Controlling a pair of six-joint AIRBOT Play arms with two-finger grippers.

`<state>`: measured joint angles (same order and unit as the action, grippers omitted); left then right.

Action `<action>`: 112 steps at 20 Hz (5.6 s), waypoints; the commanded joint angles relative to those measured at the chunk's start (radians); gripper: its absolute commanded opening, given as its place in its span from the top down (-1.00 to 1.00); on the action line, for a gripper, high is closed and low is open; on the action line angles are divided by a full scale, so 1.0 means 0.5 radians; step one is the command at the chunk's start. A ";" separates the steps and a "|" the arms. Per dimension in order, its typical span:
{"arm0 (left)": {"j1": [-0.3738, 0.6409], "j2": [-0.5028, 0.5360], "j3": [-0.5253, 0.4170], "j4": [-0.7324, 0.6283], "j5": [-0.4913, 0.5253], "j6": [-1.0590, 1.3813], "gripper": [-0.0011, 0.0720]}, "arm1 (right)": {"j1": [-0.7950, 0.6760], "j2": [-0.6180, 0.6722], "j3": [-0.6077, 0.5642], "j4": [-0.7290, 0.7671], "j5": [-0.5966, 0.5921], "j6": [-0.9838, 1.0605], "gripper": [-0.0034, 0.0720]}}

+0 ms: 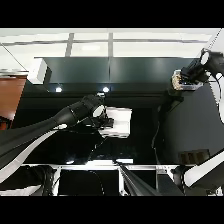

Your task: Fold the box and place the chain.

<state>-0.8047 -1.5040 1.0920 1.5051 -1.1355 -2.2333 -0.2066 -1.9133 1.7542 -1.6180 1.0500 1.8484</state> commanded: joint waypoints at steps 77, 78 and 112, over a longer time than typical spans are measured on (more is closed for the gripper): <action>0.005 -0.001 0.001 -0.066 0.107 -0.269 0.90 | 0.887 2.005 -1.449 0.684 0.572 -0.796 0.16; 0.004 -0.001 0.001 -0.050 0.109 -0.270 0.90 | 0.887 2.005 -1.449 0.684 0.568 -0.796 0.16; 0.806 0.452 -0.847 -1.527 0.443 4.745 -1.00 | 0.888 2.004 -1.501 0.730 0.462 -0.667 0.16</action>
<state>-0.4339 -1.2095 0.6514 0.8013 -0.9283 -0.0029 0.2375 -0.9115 1.0168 -1.2648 1.2789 1.5085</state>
